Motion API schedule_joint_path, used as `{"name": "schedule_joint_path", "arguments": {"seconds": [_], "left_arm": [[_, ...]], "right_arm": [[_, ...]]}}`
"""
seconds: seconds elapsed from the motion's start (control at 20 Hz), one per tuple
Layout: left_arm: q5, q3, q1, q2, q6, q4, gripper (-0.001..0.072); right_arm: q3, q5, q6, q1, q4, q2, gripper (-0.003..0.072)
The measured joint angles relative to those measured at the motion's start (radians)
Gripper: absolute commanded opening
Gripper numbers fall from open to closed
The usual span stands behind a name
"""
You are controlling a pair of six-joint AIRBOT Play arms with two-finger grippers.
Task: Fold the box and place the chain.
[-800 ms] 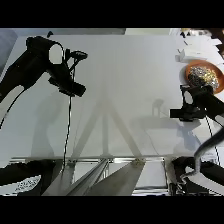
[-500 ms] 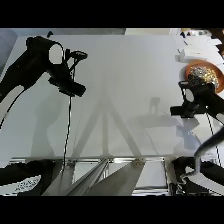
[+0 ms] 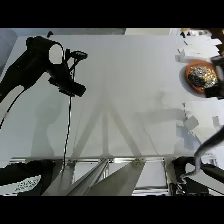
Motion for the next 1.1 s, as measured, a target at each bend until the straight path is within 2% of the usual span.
{"name": "schedule_joint_path", "arguments": {"seconds": [0.05,0.1,0.25,0.35,0.55,0.65,0.7,0.85,0.9,0.95,1.1], "left_arm": [[0.000,0.000,0.000,0.000,0.000,0.000,0.0008],[0.000,0.000,0.000,0.000,0.000,0.000,0.0008],[0.000,0.000,0.000,0.000,0.000,0.000,0.0008],[0.000,0.000,0.000,0.000,0.000,0.000,0.0008],[0.000,0.000,0.000,0.000,0.000,0.000,0.0008],[0.000,0.000,0.000,0.000,0.000,0.000,0.0008],[0.000,0.000,0.000,0.000,0.000,0.000,0.0008],[0.000,0.000,0.000,0.000,0.000,0.000,0.0008],[0.000,0.000,0.000,0.000,0.000,0.000,0.0008],[0.000,0.000,0.000,0.000,0.000,0.000,0.0008],[0.000,0.000,0.000,0.000,0.000,0.000,0.0008]], "right_arm": [[0.006,-0.011,-0.011,-0.071,0.001,-0.006,0.0632],[0.010,-0.018,-0.021,-0.136,0.010,-0.016,0.0640],[0.016,-0.031,-0.087,-0.310,0.070,-0.060,0.0633],[0.018,-0.034,-0.146,-0.383,0.098,-0.098,0.0558],[0.019,-0.020,-0.230,-0.443,0.121,-0.190,0.0544],[0.019,-0.002,-0.250,-0.454,0.103,-0.231,0.0513],[0.019,0.004,-0.254,-0.458,0.096,-0.246,0.0477],[0.019,0.008,-0.264,-0.464,0.085,-0.285,0.0259],[0.019,0.009,-0.264,-0.465,0.084,-0.297,0.0063],[0.019,0.010,-0.264,-0.465,0.086,-0.307,0.0022],[0.019,0.020,-0.271,-0.446,0.109,-0.315,0.0022]]}}
